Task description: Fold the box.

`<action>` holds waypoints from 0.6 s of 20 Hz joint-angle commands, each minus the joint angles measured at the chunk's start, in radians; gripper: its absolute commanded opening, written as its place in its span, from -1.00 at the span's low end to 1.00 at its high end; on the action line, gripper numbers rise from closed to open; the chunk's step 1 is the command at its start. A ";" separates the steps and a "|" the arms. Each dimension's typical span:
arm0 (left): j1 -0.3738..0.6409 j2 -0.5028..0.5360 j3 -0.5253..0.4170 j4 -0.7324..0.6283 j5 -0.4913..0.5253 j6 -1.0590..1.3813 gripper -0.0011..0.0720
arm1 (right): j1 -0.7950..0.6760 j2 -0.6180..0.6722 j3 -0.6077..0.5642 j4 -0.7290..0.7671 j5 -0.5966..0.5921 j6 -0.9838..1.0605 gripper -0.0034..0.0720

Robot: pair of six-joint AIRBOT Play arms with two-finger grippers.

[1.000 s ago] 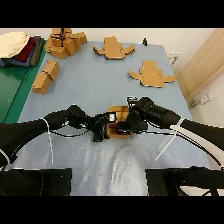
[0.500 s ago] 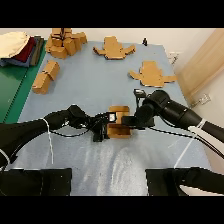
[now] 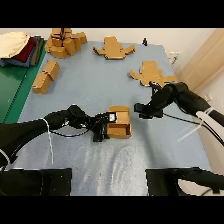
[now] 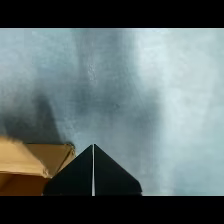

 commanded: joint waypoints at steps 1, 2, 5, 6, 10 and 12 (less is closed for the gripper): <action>0.001 0.000 0.000 0.001 0.000 0.000 0.46 | -0.229 -0.170 0.006 0.560 -0.009 -0.521 -0.90; 0.001 0.000 0.000 0.000 0.000 0.000 0.46 | -0.271 -0.240 0.023 0.703 -0.087 -0.654 -0.90; 0.001 0.000 0.000 0.001 0.000 0.000 0.46 | -0.301 -0.395 0.093 0.875 -0.282 -0.810 -0.90; 0.001 0.000 0.000 0.000 0.000 0.000 0.46 | -0.290 -0.409 0.092 0.874 -0.283 -0.825 -0.90; 0.001 0.000 0.000 0.001 0.000 0.000 0.46 | -0.217 -0.370 0.034 0.871 -0.278 -1.014 -0.90; 0.001 0.000 0.000 0.001 0.000 0.000 0.46 | -0.198 -0.304 -0.032 0.866 -0.245 -1.048 -0.90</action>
